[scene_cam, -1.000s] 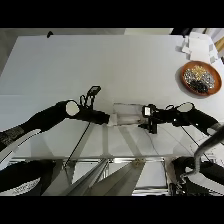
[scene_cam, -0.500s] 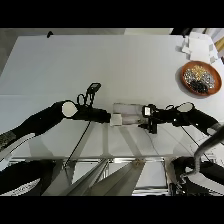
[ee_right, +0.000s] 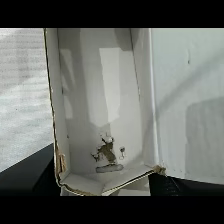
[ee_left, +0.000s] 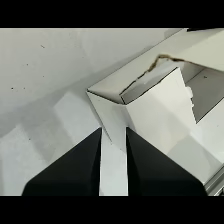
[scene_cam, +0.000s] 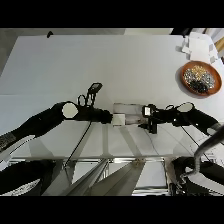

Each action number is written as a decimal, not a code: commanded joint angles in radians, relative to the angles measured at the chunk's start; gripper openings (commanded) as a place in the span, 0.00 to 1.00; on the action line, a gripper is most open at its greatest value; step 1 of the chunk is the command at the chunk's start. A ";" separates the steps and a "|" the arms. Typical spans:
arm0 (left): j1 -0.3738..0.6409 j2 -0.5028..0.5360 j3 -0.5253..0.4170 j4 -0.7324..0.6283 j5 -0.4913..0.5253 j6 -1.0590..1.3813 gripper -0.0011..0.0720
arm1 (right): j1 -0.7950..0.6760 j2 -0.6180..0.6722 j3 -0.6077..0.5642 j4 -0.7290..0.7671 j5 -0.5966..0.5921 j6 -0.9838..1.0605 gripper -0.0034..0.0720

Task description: Fold the box and place the chain.

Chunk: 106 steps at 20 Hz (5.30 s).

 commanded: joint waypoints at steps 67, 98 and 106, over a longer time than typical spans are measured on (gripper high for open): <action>-0.171 -0.285 0.435 0.491 -0.375 -0.904 0.58 | 0.000 0.000 0.000 0.000 0.002 0.000 0.59; -0.252 -0.485 0.631 0.623 -0.562 -1.044 0.04 | 0.000 0.000 0.000 0.000 0.003 0.000 0.59; -0.252 -0.485 0.639 0.625 -0.561 -1.043 0.31 | 0.000 0.000 0.000 0.000 0.003 0.000 0.59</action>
